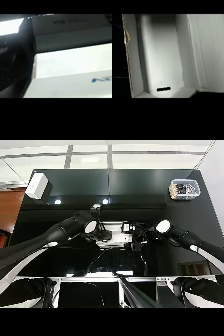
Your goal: Fold the box and place the chain.
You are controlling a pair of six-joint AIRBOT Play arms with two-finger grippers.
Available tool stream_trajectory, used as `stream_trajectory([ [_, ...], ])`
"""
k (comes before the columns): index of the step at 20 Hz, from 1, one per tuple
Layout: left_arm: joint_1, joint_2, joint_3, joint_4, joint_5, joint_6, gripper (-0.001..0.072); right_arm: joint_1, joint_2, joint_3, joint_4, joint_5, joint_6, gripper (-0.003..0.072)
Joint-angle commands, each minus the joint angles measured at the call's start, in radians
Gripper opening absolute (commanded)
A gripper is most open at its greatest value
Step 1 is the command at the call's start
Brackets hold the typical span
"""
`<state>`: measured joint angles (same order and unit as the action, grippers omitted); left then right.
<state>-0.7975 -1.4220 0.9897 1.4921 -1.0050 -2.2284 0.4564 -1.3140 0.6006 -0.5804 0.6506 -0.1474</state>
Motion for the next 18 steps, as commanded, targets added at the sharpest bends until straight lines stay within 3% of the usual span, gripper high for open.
stream_trajectory([
  [1, -0.016, -0.021, 0.018, 0.020, -0.006, -0.084, 0.0496, 0.001, -0.001, 0.001, 0.000, -0.001, 0.001, 0.0457],
  [5, -0.017, -0.021, 0.018, 0.028, -0.036, -0.095, 0.0473, 0.001, -0.001, 0.001, 0.000, -0.001, 0.001, 0.0457],
  [6, -0.017, -0.021, 0.018, 0.042, -0.051, -0.102, 0.0392, 0.001, -0.001, 0.001, 0.000, -0.001, 0.001, 0.0457],
  [10, -0.018, -0.021, 0.018, 0.071, -0.060, -0.136, 0.0317, 0.001, -0.001, 0.001, 0.000, -0.001, 0.001, 0.0458],
  [11, -0.018, -0.021, 0.018, 0.071, -0.051, -0.135, 0.0203, 0.001, -0.001, 0.001, 0.000, -0.001, 0.001, 0.0457],
  [14, -0.018, -0.021, 0.018, 0.070, -0.047, -0.136, 0.0169, 0.001, -0.001, 0.001, 0.000, -0.001, 0.001, 0.0457],
  [16, -0.018, -0.021, 0.018, 0.070, -0.046, -0.136, 0.0073, 0.001, -0.001, 0.001, 0.000, -0.001, 0.001, 0.0458],
  [18, -0.018, -0.021, 0.019, 0.070, -0.047, -0.136, 0.0042, 0.001, -0.001, 0.001, 0.000, -0.001, 0.001, 0.0457],
])
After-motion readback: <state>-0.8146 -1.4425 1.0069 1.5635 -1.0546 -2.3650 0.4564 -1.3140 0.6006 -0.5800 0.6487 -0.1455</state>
